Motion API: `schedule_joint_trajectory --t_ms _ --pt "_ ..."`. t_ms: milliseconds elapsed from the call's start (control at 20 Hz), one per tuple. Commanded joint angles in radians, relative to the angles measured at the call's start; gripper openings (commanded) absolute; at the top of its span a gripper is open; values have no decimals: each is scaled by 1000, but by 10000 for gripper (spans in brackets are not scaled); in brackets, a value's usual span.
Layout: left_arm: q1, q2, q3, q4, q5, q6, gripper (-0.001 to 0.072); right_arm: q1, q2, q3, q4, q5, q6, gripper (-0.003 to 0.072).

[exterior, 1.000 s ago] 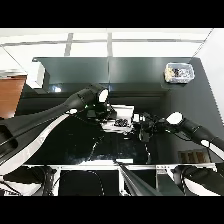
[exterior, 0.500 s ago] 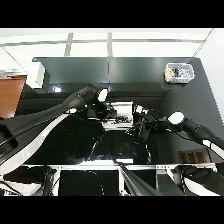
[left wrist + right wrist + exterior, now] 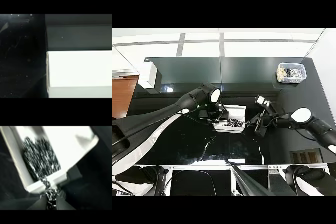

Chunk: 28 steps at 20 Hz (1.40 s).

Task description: Fold the box and place the chain.

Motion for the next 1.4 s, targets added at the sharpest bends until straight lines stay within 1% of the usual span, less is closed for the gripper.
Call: schedule_joint_trajectory --t_ms 0,50,100,150,200,300,350,400,450,550,650,850,1000,1050,1100,1150,1200,1350 --pt "1 0 1 0 4 0 28 -5 76 105 65 191 214 18" --pt "1 0 1 -1 4 0 28 -5 83 138 126 209 256 17" --pt "1 0 1 -1 4 0 27 -4 83 155 192 197 283 18" --pt "1 0 1 -1 5 0 28 -1 83 156 268 148 302 18" --pt "1 0 1 -1 5 0 28 11 79 155 292 88 317 18" --pt "1 0 1 -1 6 0 28 45 56 153 266 -16 364 28" --pt "1 0 1 0 4 0 27 61 34 153 248 -30 394 159" --pt "1 0 1 0 3 0 27 74 14 153 222 -30 427 364" --pt "2 0 1 0 3 0 28 81 2 153 182 -28 442 426" --pt "2 0 1 0 3 0 27 57 10 156 71 -6 475 425" --pt "4 0 1 -1 3 0 28 -25 30 168 -5 64 475 424" --pt "5 -1 0 5 13 4 28 -201 54 168 -28 181 475 425" --pt "15 3 1 -5 16 -104 32 -238 54 168 -30 216 475 424" --pt "13 10 1 -3 16 -127 101 -237 54 168 -32 215 474 425" --pt "9 18 1 -3 17 -135 346 -237 54 168 -32 213 474 424" --pt "3 29 1 -3 19 -135 571 -237 54 168 -33 211 474 424" --pt "-1 45 1 -3 19 -128 631 -237 54 168 -33 204 474 424" --pt "-15 138 1 46 3 -17 631 -237 54 168 -44 208 475 425"
